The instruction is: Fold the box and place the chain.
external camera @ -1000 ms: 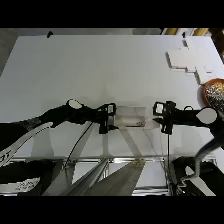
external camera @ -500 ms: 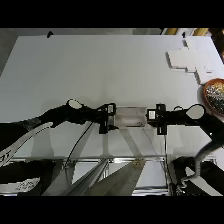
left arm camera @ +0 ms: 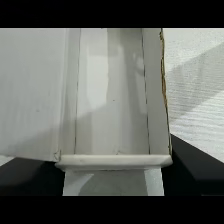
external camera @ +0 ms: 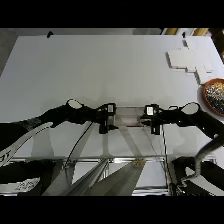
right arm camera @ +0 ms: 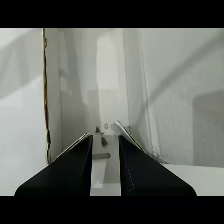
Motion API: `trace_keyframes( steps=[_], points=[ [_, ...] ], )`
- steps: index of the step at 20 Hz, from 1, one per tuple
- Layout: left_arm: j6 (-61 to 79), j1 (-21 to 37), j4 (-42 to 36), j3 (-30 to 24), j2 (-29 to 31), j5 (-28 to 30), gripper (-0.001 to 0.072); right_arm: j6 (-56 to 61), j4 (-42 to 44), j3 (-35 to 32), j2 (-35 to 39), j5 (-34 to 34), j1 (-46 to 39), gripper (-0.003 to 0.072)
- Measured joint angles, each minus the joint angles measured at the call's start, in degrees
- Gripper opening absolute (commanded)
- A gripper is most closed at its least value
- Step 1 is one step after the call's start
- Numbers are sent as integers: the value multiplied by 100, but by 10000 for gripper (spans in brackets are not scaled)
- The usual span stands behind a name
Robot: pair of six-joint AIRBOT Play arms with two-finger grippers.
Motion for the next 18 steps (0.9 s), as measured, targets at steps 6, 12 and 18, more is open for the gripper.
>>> trace_keyframes(
  steps=[6,12,18],
  points=[
    [11,0,4,0,0,-4,110,-157,345,-179,-179,52,0,423],
    [13,-2,13,-2,0,-26,110,695,-131,-240,162,155,-11,412],
    [-7,0,-24,0,0,31,110,2057,-671,-249,1456,396,-555,21]
  ],
)
